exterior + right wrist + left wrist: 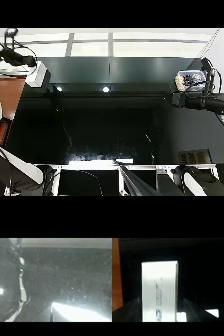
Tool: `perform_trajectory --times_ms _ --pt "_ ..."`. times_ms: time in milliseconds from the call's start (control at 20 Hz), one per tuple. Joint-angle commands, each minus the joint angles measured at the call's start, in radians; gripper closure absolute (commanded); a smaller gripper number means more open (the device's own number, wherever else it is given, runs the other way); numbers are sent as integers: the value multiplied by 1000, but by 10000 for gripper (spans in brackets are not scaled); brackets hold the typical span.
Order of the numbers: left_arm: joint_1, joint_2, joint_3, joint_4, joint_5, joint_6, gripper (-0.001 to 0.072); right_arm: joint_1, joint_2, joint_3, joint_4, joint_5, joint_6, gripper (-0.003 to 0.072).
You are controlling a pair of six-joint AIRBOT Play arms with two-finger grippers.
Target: Fold the box and place the chain.
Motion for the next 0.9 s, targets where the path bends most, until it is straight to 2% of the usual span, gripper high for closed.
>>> perform_trajectory --times_ms 0,50,100,200,250,500,650,750,850 --pt "-2 119 36 95 -272 -206 397 0 0 1 -2 -6 -31 676" --pt "-3 176 -11 87 -323 -225 658 0 0 1 -2 3 -39 676" --pt "-5 230 -68 45 -364 -224 684 0 0 1 -2 19 -48 676" --pt "-30 351 -219 -66 -399 -220 685 0 0 1 -5 47 -64 676" --pt "-57 433 -329 -108 -359 -203 685 0 0 1 -5 44 -67 676" --pt "-213 945 -1019 -172 131 -193 684 0 1 2 -69 -19 -109 677" --pt "-243 1215 -1346 -185 299 -189 683 0 1 1 -150 -75 -122 678" --pt "-241 1341 -1481 -186 364 -188 683 0 1 1 -166 -188 -130 679" --pt "-239 1415 -1539 -168 385 -189 683 0 1 -9 -170 -325 -156 678"
